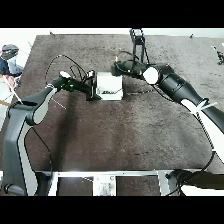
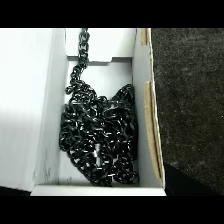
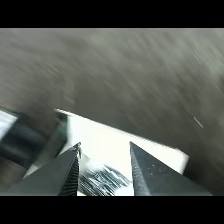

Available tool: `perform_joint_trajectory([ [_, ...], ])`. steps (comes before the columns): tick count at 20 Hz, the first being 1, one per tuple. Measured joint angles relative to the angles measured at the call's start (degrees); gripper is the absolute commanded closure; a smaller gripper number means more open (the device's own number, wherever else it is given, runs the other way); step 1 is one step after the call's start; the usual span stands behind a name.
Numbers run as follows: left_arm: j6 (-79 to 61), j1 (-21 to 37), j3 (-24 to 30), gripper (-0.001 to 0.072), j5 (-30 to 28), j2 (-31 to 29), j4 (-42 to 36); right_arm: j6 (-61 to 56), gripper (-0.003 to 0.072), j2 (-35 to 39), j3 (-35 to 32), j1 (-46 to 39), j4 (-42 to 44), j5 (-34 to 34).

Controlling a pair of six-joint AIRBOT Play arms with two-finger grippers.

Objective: Fold the box and place the chain.

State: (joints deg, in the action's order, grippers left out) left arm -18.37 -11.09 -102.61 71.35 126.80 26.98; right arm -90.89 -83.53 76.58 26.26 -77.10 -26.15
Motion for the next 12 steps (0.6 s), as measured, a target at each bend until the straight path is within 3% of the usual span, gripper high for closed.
perform_joint_trajectory([
  [6,0.0,0.0,0.0,0.0470,0.0,0.0,0.0,-2.9,0.0347,0.0,-10.2,-12.5,-0.9,-5.0],
  [12,0.0,0.0,0.0,0.0470,0.0,0.0,0.0,-8.2,0.0348,-0.3,-16.9,-23.2,-1.1,-2.4],
])
